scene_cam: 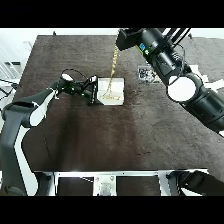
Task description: Fold the box and place the chain.
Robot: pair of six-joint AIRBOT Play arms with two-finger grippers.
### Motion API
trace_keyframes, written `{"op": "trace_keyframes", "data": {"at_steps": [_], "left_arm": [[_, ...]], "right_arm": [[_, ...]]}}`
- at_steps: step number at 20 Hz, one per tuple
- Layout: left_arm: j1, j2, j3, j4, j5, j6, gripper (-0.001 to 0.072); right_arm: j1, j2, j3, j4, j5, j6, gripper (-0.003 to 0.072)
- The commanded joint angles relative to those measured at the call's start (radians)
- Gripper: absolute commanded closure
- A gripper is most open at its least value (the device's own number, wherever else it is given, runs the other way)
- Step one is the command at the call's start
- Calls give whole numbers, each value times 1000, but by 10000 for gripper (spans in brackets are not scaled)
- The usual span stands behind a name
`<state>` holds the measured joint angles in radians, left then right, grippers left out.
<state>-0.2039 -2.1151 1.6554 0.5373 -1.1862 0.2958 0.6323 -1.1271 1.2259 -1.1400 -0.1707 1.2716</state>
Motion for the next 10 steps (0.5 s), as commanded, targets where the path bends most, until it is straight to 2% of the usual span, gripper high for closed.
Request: {"op": "trace_keyframes", "data": {"at_steps": [1, 4, 8, 10], "left_arm": [[0, 0, 0, 0, 0, 0, 412], [0, 0, 0, 0, 0, 0, 412], [0, 0, 0, 0, 0, 0, 412], [0, 0, 0, 0, 0, 0, 412]], "right_arm": [[-8, -41, 22, -14, -31, -1, 671], [-13, -80, 23, -14, -14, -1, 671], [-13, -115, 6, -13, 159, 0, 671], [-13, -133, -54, -13, 191, 30, 670]]}}
